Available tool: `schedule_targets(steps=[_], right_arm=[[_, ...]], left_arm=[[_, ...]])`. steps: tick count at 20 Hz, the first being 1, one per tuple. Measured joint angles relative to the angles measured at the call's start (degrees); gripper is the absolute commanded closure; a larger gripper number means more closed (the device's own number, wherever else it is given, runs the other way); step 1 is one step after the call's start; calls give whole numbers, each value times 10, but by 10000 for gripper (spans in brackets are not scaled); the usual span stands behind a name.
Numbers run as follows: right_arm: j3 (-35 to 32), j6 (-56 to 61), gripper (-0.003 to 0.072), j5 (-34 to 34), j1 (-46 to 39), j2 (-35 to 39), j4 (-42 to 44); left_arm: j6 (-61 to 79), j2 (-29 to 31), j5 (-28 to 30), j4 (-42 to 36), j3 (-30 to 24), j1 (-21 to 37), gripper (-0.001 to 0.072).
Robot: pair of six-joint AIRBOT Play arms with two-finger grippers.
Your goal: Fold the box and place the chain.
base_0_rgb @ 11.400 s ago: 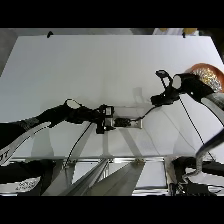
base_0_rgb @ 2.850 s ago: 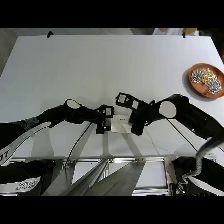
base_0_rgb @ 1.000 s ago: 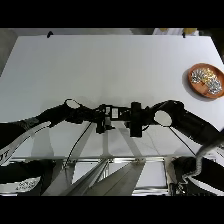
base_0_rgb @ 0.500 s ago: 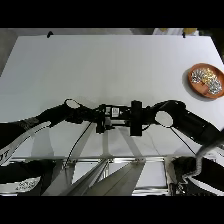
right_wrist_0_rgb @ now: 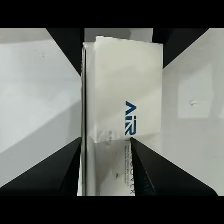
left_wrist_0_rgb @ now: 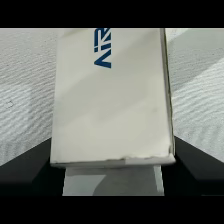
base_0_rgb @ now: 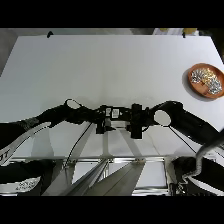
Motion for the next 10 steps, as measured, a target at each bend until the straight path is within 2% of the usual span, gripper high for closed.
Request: schedule_targets(steps=[3, 4, 5, 6, 10], right_arm=[[0, 0, 363, -5, 0, 22, 5], [0, -1, 456, -9, 0, 29, 5], [0, -1, 595, -13, 0, 33, 5], [0, -1, 661, -14, 0, 36, 6], [0, -1, 667, -16, 0, 24, 7]], left_arm=[[-2, 0, 3, -2, 0, 0, 577], [-2, 0, 3, -2, 0, 0, 577], [-2, 0, 3, -2, 0, 0, 577], [-2, 0, 3, -2, 0, 0, 577], [-2, 0, 3, -2, 0, 0, 577]])
